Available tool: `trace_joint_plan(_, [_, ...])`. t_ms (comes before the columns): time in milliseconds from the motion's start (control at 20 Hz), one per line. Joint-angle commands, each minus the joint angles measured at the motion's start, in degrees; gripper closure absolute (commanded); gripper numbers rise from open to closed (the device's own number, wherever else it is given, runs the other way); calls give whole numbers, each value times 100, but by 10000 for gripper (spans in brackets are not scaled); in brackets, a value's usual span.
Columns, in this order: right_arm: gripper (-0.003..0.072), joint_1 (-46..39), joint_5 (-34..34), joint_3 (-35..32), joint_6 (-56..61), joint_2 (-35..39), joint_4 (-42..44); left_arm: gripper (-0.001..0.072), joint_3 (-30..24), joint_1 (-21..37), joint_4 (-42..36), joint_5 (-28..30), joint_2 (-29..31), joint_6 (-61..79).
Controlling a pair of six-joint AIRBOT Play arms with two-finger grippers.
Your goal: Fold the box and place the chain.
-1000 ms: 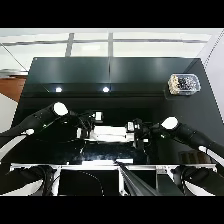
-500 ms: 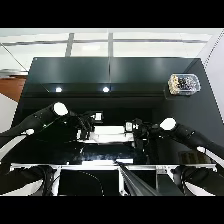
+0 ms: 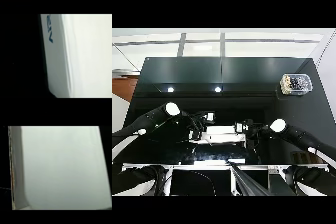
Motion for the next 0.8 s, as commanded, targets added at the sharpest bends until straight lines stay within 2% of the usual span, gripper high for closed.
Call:
trace_joint_plan(0, [-17,140,-160,2,164,-17,-208,678,0,0,-4,7,0,4])
trace_joint_plan(300, [-17,138,-184,0,188,-17,-216,678,0,0,-4,9,-9,4])
trace_joint_plan(350, [31,138,-184,2,186,-17,-216,676,0,0,-4,9,-9,2])
trace_joint_plan(400, [162,138,-181,2,188,-17,-219,674,0,0,-4,7,-9,2])
trace_joint_plan(450, [209,138,-181,2,186,-17,-219,673,0,0,-4,9,-9,2])
trace_joint_plan(500, [211,138,-181,2,186,-17,-219,664,0,0,-4,7,-7,2])
trace_joint_plan(550, [211,138,-181,0,186,-17,-219,577,0,2,-2,2,-7,0])
trace_joint_plan(650, [211,138,-181,0,188,-17,-216,296,26,26,2,-2,-4,-26])
trace_joint_plan(700, [211,138,-181,2,188,-17,-216,234,68,55,0,-22,4,-48])
trace_joint_plan(750, [211,138,-181,0,188,-17,-216,103,118,96,0,-17,44,-160])
